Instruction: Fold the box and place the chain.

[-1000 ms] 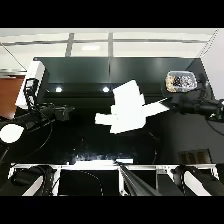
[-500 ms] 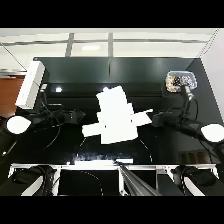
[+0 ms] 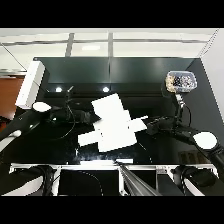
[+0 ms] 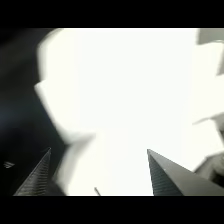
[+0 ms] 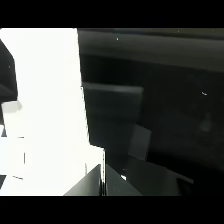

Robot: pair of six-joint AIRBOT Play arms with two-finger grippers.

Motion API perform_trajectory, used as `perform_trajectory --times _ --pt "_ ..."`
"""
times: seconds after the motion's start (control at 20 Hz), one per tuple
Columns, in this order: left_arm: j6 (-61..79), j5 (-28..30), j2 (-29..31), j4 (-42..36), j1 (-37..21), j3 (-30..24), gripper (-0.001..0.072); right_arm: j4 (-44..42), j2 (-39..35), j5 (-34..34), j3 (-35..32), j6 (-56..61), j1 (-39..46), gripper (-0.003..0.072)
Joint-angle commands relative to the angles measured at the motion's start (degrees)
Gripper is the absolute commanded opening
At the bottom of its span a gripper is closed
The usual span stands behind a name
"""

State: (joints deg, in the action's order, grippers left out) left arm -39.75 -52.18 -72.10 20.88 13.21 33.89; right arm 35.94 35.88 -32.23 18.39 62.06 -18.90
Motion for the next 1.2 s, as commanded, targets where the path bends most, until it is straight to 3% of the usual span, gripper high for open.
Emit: perform_trajectory --times 0.0,0.5,0.65,0.95,1.15 --pt "6.1 -7.1 -8.3 -0.5 0.0 5.6 0.0698 0.1 0.0 -0.2 -0.2 0.7 -0.3 0.001" --pt "6.6 -10.3 -11.1 4.0 -3.9 7.3 0.0698 0.1 0.0 -0.6 -0.2 1.1 -0.3 0.001" --pt "7.2 -13.2 -13.6 1.6 -6.0 7.3 0.0698 0.1 0.0 -1.1 -0.2 1.2 -0.3 0.001" --pt "18.5 -21.5 -20.3 -5.8 -3.0 7.5 0.0697 0.1 0.0 -2.2 -0.2 1.2 -0.3 0.001" --pt "20.2 -23.2 -21.5 0.9 -0.4 11.6 0.0683 0.1 0.0 -3.5 -0.2 1.2 -0.3 0.001"
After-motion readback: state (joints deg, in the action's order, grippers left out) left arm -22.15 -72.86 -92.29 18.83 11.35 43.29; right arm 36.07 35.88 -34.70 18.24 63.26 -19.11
